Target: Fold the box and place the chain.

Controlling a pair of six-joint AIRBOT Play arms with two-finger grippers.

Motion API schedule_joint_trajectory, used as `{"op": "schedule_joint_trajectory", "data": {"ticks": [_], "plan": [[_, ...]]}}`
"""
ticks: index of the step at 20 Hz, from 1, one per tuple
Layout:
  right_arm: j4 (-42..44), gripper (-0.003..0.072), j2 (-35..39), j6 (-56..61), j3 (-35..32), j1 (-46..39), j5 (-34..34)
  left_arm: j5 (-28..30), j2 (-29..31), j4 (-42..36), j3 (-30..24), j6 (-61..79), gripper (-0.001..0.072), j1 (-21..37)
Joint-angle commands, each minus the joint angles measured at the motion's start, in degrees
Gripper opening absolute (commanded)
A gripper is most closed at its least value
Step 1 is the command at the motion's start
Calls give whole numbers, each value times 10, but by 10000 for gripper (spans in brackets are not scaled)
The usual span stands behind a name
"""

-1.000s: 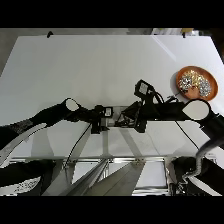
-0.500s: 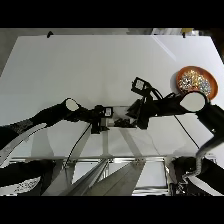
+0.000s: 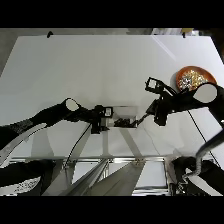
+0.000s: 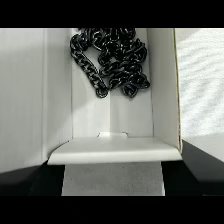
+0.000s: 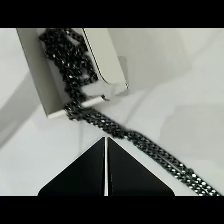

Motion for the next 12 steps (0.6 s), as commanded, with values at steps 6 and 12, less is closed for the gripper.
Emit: {"op": "schedule_joint_trajectory", "data": {"ticks": [6,12], "plan": [[147,241,-49,-333,-138,-11,-127,0,0,0,0,0,136,0],[198,221,-89,-362,-141,-11,-172,0,0,0,0,0,136,0]]}}
